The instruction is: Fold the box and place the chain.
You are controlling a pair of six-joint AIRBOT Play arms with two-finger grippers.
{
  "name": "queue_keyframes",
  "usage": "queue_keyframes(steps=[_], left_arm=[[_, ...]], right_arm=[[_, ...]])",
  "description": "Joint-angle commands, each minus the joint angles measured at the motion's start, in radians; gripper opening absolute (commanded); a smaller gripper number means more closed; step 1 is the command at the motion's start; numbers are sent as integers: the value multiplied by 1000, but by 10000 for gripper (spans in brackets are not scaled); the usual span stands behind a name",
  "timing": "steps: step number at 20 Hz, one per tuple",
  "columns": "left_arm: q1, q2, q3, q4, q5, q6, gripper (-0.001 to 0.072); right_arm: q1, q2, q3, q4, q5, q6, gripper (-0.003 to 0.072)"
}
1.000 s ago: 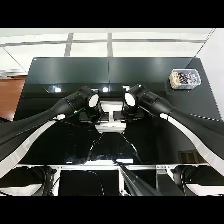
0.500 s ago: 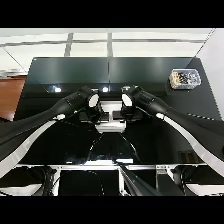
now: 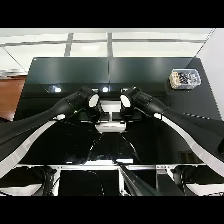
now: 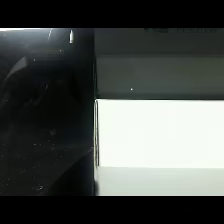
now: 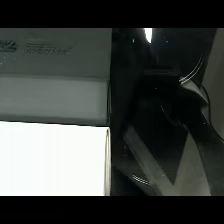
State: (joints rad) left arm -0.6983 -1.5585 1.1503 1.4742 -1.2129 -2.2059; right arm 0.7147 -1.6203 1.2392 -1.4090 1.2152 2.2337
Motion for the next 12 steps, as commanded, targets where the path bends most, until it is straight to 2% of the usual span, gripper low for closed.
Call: queue_keyframes(steps=[1, 6, 7, 8, 9, 10, 11, 12], left_arm=[[1, 0, 0, 2, -2, 0, 26], [1, 0, 0, 2, -1, 0, 26], [1, 0, 0, 2, -1, 0, 26], [1, 0, 0, 2, -1, 0, 26], [1, 0, 0, 2, -2, 0, 26], [1, 0, 0, 2, -1, 0, 26], [1, 0, 0, 2, -2, 0, 26], [1, 0, 0, 2, -2, 0, 26]], right_arm=[[0, -1, 0, 3, 8, -3, 11], [0, -1, 0, 2, 6, -2, 14], [0, -1, 0, 2, 0, 1, 52], [0, -1, 0, 2, -4, 8, 216], [0, -1, 0, 2, -5, 15, 264], [0, -1, 0, 2, -6, 15, 262], [0, -1, 0, 3, -5, 15, 203], [0, -1, 0, 3, -3, 15, 92]])
